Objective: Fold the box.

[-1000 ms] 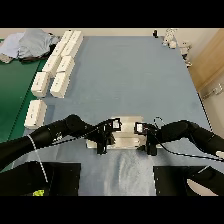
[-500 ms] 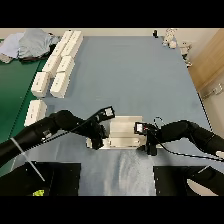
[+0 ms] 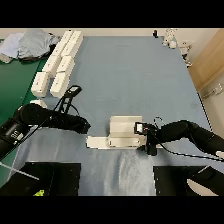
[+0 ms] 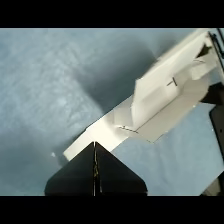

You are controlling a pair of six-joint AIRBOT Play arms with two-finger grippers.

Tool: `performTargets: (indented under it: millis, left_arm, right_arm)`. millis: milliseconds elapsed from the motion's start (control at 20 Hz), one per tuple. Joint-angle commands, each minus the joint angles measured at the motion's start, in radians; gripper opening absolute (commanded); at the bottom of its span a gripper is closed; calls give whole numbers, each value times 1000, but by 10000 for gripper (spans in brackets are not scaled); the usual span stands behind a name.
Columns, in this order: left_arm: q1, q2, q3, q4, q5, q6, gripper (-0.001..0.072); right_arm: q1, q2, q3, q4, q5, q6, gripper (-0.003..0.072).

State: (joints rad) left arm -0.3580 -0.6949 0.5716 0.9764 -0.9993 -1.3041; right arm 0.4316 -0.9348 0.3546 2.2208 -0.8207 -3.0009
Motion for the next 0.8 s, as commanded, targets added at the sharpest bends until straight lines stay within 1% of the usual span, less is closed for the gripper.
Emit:
performTargets:
  millis: [0,150,300,400,550,650,750]
  left_arm:
    - [98,-37,-51,64,-88,-286,12]
    - [103,-95,-131,55,-71,-322,11]
    - [102,-122,-190,-24,-11,-282,11]
    - [102,-122,-209,-68,29,-269,10]
    - [102,-130,-224,-132,53,-227,11]
    - [101,-159,-234,-172,61,-198,11]
    - [69,-195,-237,-235,87,-150,11]
  right_arm:
    - [0,0,0,0,0,0,543]
    - [0,0,0,0,0,0,543]
    - [0,0,0,0,0,0,543]
    - [0,0,0,0,0,0,544]
    - [0,0,0,0,0,0,543]
    - [0,0,0,0,0,0,543]
    - [0,0,0,0,0,0,543]
